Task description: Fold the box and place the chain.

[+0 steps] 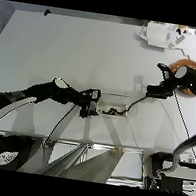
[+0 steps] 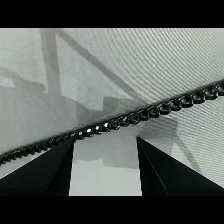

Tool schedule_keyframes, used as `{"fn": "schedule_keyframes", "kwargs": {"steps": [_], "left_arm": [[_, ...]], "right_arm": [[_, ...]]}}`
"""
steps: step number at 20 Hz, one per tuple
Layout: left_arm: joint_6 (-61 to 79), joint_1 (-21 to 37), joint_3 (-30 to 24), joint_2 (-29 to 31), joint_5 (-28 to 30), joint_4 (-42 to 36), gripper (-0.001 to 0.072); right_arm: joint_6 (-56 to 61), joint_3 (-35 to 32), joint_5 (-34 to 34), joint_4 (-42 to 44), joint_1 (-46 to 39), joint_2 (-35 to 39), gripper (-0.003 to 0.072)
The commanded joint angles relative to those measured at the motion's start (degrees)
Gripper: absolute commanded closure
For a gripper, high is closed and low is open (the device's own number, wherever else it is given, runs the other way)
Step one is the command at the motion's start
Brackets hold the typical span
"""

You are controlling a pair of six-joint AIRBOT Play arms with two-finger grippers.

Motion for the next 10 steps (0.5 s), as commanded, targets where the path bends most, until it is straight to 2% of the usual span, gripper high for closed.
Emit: {"fn": "schedule_keyframes", "kwargs": {"steps": [1,3,4,5,7,9,10], "left_arm": [[0.00,0.02,0.02,0.04,0.02,0.02,0.0636],[0.00,0.02,0.02,0.04,0.02,0.00,0.0636],[0.00,0.02,0.02,0.04,0.02,0.00,0.0636],[0.00,0.02,0.02,0.04,0.02,0.02,0.0636],[0.00,0.02,0.02,0.04,0.02,0.00,0.0636],[0.00,0.02,0.02,0.04,0.02,0.02,0.0636],[0.00,0.02,0.02,0.04,0.02,0.00,0.0636]], "right_arm": [[0.00,-0.02,-0.57,-0.02,0.02,-1.49,0.0288],[0.00,-0.02,-0.76,-0.09,0.74,-1.51,0.0292],[-0.02,-0.02,-0.72,-0.09,1.33,-1.51,0.0332],[-0.02,-0.02,-0.63,-0.09,1.99,-1.51,0.0418],[0.00,-0.02,-0.37,-0.11,3.17,-1.51,0.0430],[0.00,-0.02,-0.11,-0.15,4.00,-1.51,0.0498],[0.00,-0.02,0.07,-0.31,4.42,-1.49,0.0499]]}}
